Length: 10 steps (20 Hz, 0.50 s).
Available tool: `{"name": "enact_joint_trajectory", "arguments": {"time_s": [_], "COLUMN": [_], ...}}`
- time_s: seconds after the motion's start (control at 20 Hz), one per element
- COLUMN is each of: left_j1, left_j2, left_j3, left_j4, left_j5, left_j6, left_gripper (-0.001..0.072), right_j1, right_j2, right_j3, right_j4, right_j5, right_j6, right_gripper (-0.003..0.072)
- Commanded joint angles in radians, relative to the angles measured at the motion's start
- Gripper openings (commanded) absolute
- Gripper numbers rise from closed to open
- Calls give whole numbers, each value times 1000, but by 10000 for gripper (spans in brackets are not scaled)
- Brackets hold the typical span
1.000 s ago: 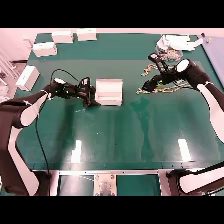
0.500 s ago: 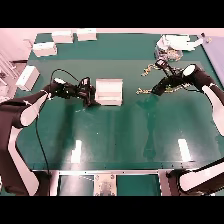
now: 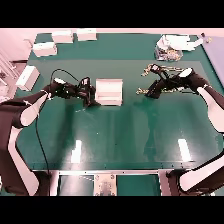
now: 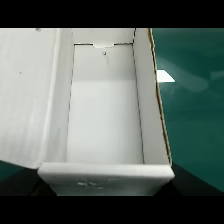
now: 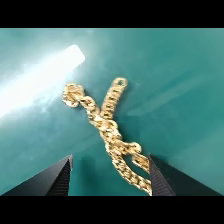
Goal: Fold the box and place the chain.
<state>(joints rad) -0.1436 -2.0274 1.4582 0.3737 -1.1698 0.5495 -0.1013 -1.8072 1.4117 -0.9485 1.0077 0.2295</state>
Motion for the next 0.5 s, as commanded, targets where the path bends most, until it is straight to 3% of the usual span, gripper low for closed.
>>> {"name": "enact_joint_trajectory", "arguments": {"time_s": [0.0, 0.1, 0.15, 0.2, 0.3, 0.35, 0.45], "left_j1": [1, 1, 1, 1, 1, 1, 1], "left_j2": [0, 0, 0, 0, 0, 0, 0], "left_j3": [0, 0, 0, 0, 0, 0, 0], "left_j4": [0, 0, 0, 0, -1, -1, -1], "left_j5": [0, 0, 0, 0, 0, -1, 0], "left_j6": [0, 0, 0, 0, 0, 0, 0], "left_gripper": [484, 484, 484, 484, 484, 484, 484], "right_j1": [3, 5, 6, 6, 10, 10, 10], "right_j2": [-32, -55, -67, -78, -87, -87, -87], "right_j3": [2, 2, 2, 2, 6, 6, 6], "right_j4": [21, 21, 21, 22, 13, 8, 6], "right_j5": [3, 6, 5, 6, 6, 9, 35], "right_j6": [-55, -55, -56, -58, -56, -62, -84], "right_gripper": [560, 559, 523, 432, 336, 250, 206]}}
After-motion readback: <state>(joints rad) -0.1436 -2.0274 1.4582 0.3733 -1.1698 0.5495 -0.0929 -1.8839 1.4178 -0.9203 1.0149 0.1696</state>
